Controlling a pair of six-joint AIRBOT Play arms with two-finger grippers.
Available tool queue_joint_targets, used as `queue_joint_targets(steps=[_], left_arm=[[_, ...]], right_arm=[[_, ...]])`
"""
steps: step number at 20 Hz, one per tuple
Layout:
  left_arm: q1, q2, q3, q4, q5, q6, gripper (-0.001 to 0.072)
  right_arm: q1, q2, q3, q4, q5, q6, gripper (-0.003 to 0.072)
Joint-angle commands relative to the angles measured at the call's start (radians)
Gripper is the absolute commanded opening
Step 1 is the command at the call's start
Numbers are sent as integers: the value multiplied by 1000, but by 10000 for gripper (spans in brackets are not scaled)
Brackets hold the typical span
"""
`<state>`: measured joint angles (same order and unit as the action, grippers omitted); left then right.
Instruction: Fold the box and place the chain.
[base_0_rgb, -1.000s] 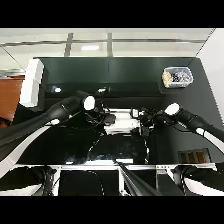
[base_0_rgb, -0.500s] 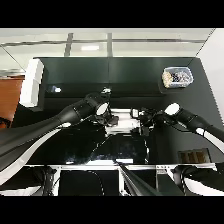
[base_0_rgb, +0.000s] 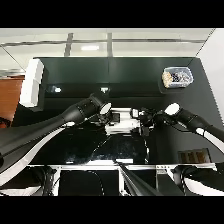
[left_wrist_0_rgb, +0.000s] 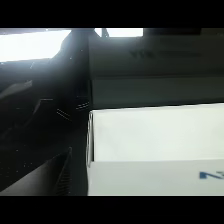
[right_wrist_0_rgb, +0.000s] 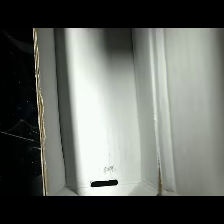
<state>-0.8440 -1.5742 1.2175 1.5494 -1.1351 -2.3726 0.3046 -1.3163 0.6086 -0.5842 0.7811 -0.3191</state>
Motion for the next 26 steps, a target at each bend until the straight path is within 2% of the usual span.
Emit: queue_joint_targets(steps=[1,4,5,8,9,13,14,15,16,20,23,26], left_arm=[[-1,-8,2,-10,-3,-26,394],[-2,-17,2,-25,10,-26,394],[-3,-17,2,-25,16,-26,364],[-3,-17,2,-25,11,-26,63],[-3,-17,2,-25,11,-26,26],[-3,-17,2,-40,12,-26,35],[-3,-17,3,-41,16,-25,147],[-3,-17,3,-41,21,-25,324],[-3,-17,3,-41,23,-25,423],[-2,-17,3,-39,13,-26,418],[4,-18,3,-34,-2,-25,306],[3,-21,3,-33,-3,-25,289]], right_arm=[[1,0,0,0,0,0,138],[1,0,0,0,0,0,138],[1,0,0,0,0,0,138],[1,0,0,0,0,0,139],[1,0,0,0,0,0,138],[1,0,0,0,0,0,139],[1,0,0,0,0,0,138],[1,0,0,0,0,0,139],[1,0,0,0,0,0,138],[1,0,0,0,0,0,138],[1,0,0,0,0,0,138],[1,0,0,0,0,0,138]])
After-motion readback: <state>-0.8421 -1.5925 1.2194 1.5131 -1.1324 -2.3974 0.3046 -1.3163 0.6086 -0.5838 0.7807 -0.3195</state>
